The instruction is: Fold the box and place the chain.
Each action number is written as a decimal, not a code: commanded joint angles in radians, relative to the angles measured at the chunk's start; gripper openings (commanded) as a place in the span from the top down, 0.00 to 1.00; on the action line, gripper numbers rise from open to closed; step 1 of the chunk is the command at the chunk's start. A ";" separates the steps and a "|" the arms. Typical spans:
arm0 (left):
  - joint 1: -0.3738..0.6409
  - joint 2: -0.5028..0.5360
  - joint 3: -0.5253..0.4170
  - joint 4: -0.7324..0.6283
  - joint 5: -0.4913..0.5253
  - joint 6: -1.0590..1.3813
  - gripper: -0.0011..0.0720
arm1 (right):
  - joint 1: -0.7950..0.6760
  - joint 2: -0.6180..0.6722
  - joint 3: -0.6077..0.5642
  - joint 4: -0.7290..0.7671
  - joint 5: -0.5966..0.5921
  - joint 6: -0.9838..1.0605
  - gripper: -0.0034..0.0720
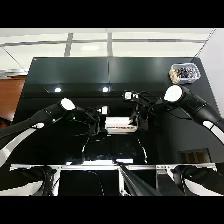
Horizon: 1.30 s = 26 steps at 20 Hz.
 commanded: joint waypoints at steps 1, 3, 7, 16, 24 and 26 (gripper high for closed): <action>0.000 0.000 0.001 0.000 0.000 -0.001 0.35 | 0.001 0.000 -0.001 -0.006 0.012 0.003 0.68; 0.000 0.000 0.001 0.000 0.000 -0.001 0.35 | 0.003 0.000 -0.001 -0.008 0.011 0.003 0.68; 0.000 0.000 0.001 0.000 0.000 -0.001 0.35 | 0.015 -0.001 -0.001 -0.009 0.004 0.003 0.68; 0.000 0.000 0.001 0.000 0.000 -0.001 0.35 | 0.015 -0.001 -0.007 -0.014 0.005 0.003 0.68; 0.000 0.000 0.001 0.000 0.000 -0.001 0.35 | 0.015 -0.001 -0.018 -0.016 0.001 0.005 0.52; 0.000 0.000 0.001 0.000 0.000 -0.001 0.35 | 0.015 -0.001 -0.018 -0.016 0.001 0.005 0.52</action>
